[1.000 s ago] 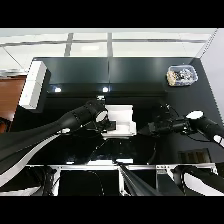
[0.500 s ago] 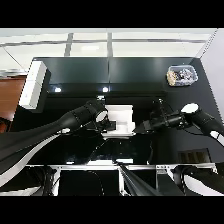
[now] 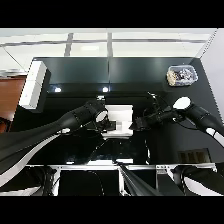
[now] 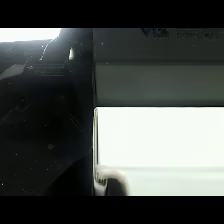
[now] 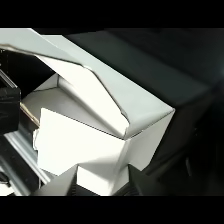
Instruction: Fold the box and place the chain.
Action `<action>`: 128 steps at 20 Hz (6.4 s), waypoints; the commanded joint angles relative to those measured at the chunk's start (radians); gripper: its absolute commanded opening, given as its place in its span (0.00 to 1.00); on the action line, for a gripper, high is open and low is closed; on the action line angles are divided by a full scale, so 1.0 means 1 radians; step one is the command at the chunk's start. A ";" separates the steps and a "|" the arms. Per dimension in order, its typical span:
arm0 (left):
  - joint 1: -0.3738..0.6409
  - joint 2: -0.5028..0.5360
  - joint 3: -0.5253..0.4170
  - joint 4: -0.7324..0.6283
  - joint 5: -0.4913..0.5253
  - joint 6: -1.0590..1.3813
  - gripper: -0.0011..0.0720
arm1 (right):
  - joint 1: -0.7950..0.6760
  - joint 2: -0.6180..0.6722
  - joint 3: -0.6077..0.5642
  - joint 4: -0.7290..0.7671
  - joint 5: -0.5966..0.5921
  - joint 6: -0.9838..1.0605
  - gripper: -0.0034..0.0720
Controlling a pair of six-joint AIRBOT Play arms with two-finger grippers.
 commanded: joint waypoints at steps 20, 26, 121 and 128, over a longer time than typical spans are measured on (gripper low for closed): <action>0.001 0.000 0.001 0.001 0.026 0.000 0.06 | 0.430 -0.121 0.248 -0.836 -0.016 0.977 0.45; 0.001 0.000 0.001 0.000 0.026 0.000 0.06 | 0.454 -0.158 0.248 -0.872 -0.051 1.127 0.45; 0.001 0.000 0.001 -0.002 0.015 0.001 0.06 | -0.447 -0.635 1.162 -1.031 0.014 0.964 0.99; 0.001 0.000 0.001 -0.002 0.016 0.001 0.06 | -0.485 -0.861 1.415 -0.998 0.101 1.033 0.88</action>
